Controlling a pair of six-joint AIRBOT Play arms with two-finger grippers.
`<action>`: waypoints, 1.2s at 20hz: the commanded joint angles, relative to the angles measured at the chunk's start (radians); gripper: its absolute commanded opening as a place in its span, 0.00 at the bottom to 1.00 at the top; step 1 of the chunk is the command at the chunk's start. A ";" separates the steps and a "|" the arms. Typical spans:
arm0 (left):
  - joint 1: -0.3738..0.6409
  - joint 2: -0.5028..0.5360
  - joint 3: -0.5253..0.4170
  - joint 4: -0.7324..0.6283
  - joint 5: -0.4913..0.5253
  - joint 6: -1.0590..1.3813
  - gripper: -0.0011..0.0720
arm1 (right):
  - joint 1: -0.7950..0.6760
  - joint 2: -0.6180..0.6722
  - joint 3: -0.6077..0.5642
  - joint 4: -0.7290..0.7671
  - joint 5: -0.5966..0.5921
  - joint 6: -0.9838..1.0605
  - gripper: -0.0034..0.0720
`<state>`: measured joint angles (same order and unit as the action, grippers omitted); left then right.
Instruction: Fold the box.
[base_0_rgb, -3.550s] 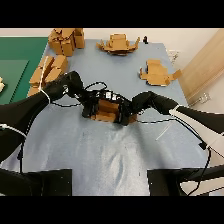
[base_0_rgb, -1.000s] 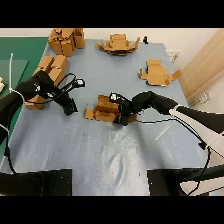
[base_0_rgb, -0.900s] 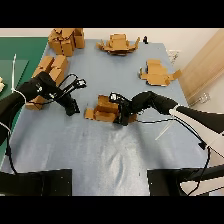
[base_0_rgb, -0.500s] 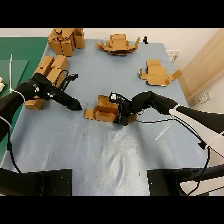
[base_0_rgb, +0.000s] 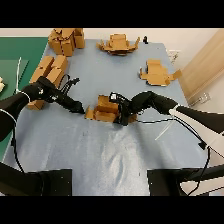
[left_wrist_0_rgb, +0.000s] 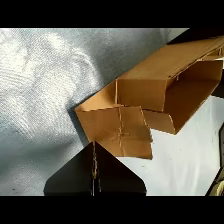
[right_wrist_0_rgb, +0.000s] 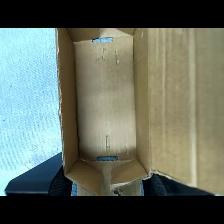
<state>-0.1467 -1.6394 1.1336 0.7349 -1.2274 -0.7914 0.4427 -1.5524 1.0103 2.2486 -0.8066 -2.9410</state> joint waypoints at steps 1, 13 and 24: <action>0.002 -0.003 0.001 0.006 0.032 -0.018 0.03 | 0.001 0.000 -0.001 0.000 -0.006 0.001 0.49; -0.041 -0.004 0.000 0.031 0.009 -0.039 0.04 | 0.001 0.000 -0.001 0.000 -0.007 0.001 0.49; -0.047 -0.004 0.001 -0.212 -0.066 0.085 0.05 | 0.001 0.000 -0.001 0.000 -0.014 0.001 0.49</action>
<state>-0.1928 -1.6432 1.1336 0.5678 -1.2778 -0.7341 0.4427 -1.5524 1.0103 2.2490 -0.8165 -2.9402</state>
